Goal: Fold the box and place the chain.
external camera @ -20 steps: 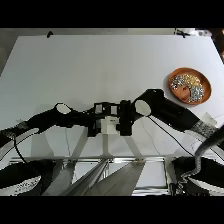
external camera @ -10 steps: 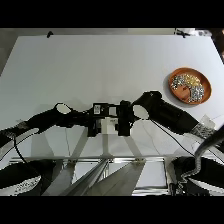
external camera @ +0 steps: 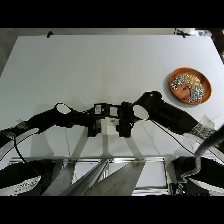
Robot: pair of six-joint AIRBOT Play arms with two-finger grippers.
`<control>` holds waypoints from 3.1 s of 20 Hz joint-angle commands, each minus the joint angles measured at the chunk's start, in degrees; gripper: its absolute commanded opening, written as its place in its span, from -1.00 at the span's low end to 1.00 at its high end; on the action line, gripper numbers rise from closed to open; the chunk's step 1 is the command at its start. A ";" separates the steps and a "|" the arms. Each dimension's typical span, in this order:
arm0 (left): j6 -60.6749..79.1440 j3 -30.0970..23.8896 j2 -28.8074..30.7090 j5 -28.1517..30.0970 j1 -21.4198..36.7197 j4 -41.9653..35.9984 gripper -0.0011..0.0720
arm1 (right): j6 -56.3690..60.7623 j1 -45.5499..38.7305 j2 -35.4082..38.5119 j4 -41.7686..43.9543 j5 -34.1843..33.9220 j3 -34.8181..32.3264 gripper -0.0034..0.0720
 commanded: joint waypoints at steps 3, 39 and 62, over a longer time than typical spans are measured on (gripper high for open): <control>0.02 0.00 0.02 0.00 -0.02 0.02 -0.58 | 0.00 0.07 0.00 1.03 -1.68 -0.15 0.24; 0.02 0.00 0.02 0.00 -0.02 0.02 -0.58 | -1.88 0.07 0.15 -7.56 -0.72 -2.12 -0.05; 0.02 0.00 0.02 -0.17 -0.02 0.02 -0.58 | -5.03 0.07 4.13 2.01 0.55 -2.14 0.51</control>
